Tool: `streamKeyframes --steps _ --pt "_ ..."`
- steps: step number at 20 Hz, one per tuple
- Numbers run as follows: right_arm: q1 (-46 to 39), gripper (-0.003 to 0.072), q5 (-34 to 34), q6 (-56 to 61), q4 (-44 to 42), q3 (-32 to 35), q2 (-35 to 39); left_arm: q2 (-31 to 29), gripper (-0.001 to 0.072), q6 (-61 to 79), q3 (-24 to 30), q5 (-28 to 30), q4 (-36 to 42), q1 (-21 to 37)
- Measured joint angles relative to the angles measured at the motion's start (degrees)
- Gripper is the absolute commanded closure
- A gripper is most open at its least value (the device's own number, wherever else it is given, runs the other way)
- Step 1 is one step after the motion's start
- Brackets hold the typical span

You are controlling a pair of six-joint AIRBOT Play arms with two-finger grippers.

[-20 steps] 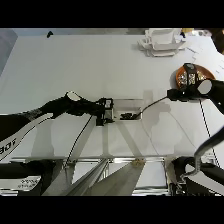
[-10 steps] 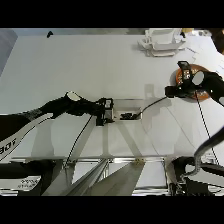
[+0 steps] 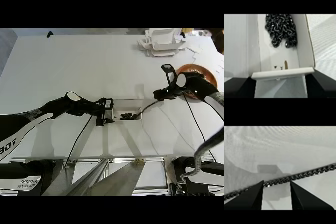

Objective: Fold the box and place the chain.

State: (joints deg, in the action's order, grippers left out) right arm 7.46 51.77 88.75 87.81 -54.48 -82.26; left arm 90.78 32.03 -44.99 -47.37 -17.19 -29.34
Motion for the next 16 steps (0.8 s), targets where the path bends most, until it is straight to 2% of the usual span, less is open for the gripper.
streamKeyframes --steps 2,7,8,9,10,13,16 --pt "0.4 0.0335 0.3 0.6 0.3 0.0 -0.2 0.0 0.0697 0.0 0.0 0.0 0.0 0.0" --pt "0.7 0.0406 1.1 1.3 0.7 0.0 -1.2 0.0 0.0697 0.0 0.0 0.0 0.0 0.0" --pt "0.7 0.0465 1.5 1.3 0.7 0.0 -1.6 0.0 0.0697 0.0 0.0 0.0 0.0 0.0" --pt "0.7 0.0585 1.8 1.3 1.0 0.0 -1.9 0.0 0.0697 0.0 0.0 0.0 0.0 0.0" --pt "0.7 0.0663 2.0 1.3 1.1 -0.1 -2.1 0.0 0.0697 0.0 0.0 0.0 0.0 0.0" --pt "0.7 0.0664 2.3 0.9 1.0 0.0 -1.9 0.0 0.0697 0.0 0.0 0.0 0.0 0.0" --pt "0.7 0.0664 2.4 0.0 0.5 0.0 1.6 0.0 0.0697 0.0 0.0 0.0 0.0 0.0"
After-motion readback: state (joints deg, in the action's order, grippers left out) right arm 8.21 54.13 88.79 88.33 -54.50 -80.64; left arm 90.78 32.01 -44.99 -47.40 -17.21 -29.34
